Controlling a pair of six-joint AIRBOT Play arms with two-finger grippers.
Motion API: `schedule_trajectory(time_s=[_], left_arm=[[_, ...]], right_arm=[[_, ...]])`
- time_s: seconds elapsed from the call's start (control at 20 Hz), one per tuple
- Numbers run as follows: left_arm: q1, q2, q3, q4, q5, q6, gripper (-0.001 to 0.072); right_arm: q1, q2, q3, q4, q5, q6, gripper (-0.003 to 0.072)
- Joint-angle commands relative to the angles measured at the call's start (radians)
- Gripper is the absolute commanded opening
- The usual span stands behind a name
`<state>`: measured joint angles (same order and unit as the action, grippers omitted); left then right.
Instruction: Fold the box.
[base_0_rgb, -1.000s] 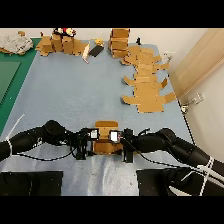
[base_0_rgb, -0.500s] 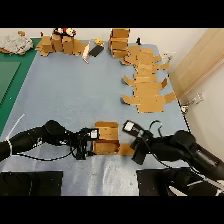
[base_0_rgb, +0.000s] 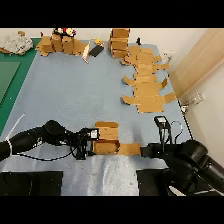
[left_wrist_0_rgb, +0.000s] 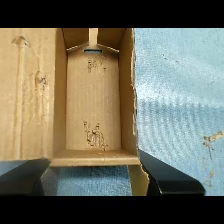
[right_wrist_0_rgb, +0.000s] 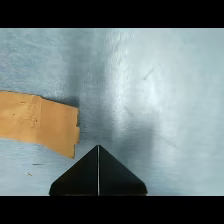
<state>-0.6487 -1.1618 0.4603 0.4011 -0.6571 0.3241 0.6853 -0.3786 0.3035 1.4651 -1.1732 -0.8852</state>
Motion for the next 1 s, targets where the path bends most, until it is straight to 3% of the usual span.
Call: schedule_trajectory(time_s=[0.0,0.2,0.95], left_arm=[[0.000,-0.001,0.000,0.000,0.000,0.000,0.0528],[0.000,0.000,0.000,0.000,0.000,0.000,0.0529],[0.000,0.000,0.000,0.000,0.000,0.000,0.0528]], right_arm=[[0.000,-0.035,-0.074,0.100,0.158,0.102,0.0005],[0.000,-0.113,-0.079,0.131,0.301,0.086,0.0005],[0.002,-0.125,-0.070,0.430,0.494,-0.085,0.0007]])
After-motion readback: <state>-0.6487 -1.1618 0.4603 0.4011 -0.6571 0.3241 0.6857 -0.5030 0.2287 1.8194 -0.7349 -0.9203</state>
